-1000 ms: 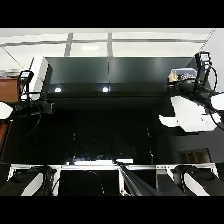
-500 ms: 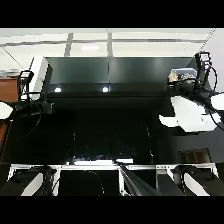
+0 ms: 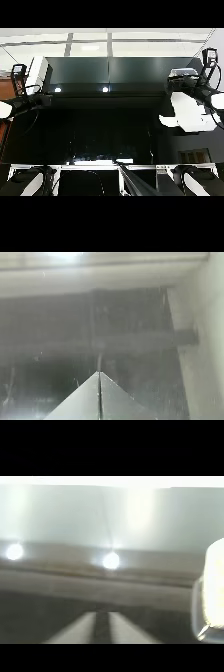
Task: Fold the box and place the chain.
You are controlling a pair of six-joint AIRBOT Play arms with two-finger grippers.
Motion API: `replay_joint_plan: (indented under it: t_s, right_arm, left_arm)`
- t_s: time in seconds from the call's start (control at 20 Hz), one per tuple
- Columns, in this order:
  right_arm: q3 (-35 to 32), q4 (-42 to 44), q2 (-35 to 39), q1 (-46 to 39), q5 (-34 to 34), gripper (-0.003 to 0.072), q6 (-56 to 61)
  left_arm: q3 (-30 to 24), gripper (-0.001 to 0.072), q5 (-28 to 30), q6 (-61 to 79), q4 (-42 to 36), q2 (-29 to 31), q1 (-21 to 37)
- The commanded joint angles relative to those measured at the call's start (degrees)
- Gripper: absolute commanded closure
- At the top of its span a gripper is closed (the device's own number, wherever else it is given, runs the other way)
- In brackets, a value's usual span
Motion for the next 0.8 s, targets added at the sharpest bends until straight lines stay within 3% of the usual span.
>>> replay_joint_plan:
  t_s: [0.0,0.05,0.1,0.25,0.4,0.55,0.75]
  right_arm:
    - [0.0,-0.31,-2.86,0.0,-7.67,-0.0034,-0.04]
    - [0.0,-1.79,-4.7,-0.17,-8.2,-0.0033,-0.04]
    - [0.07,-3.37,-6.56,-1.03,-8.24,-0.0034,-0.02]
    - [2.45,-4.7,-11.02,-10.58,-10.36,-0.0027,2.62]
    - [10.34,-4.68,-17.38,-27.17,-7.06,-0.0027,6.69]
    - [21.22,-4.74,-25.24,-41.86,6.97,-0.0026,10.82]
    - [36.0,-11.39,-35.85,-55.01,33.27,-0.0026,12.24]
  left_arm:
    - [0.02,0.066,5.64,-1.73,-2.73,-1.11,0.02]
    - [0.02,0.0369,5.99,-1.73,-2.8,-1.86,0.0]
    - [0.02,0.0001,5.81,-2.08,-2.84,-2.51,-0.02]
    - [0.04,-0.0007,4.42,-2.19,-2.78,-3.08,0.02]
    - [0.04,-0.0007,2.99,-2.16,-2.78,-3.1,0.02]
    - [0.02,-0.0007,1.31,-2.19,-2.78,-3.15,-0.07]
    - [0.02,-0.0007,-0.66,-2.16,-2.8,-3.15,-0.09]
